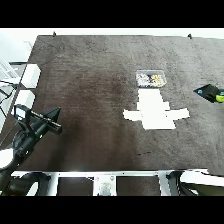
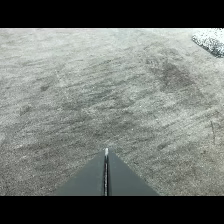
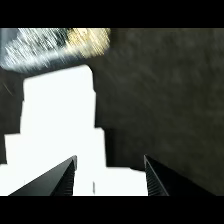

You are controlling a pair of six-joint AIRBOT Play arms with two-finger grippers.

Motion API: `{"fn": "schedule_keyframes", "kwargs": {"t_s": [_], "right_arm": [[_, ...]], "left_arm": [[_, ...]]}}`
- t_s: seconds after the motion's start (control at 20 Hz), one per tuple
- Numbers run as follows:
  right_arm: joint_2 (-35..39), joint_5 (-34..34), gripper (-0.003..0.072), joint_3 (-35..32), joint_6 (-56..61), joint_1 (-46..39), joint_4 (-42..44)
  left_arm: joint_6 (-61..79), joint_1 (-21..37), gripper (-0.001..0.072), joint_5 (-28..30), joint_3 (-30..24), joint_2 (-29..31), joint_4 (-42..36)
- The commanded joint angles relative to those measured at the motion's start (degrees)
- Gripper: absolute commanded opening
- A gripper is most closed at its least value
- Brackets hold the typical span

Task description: Fold the box and place the chain.

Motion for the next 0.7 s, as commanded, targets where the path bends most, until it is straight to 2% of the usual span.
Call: {"fn": "schedule_keyframes", "kwargs": {"t_s": [0.0, 0.25, 0.65], "right_arm": [[-8.7, 14.2, 0.0533, 11.5, 5.2, -0.9, -11.3], [-15.5, 17.1, 0.0532, 13.1, 4.2, 1.2, -15.9], [-19.5, 18.6, 0.0531, 12.0, 0.1, 3.0, -12.4]], "left_arm": [[0.0, 0.0, 0.0024, 0.0, 0.0, 0.0, 0.0], [0.0, 0.0, 0.0025, 0.0, 0.0, 0.0, 0.0], [0.0, 0.0, 0.0025, 0.0, 0.0, 0.0, 0.0]]}}
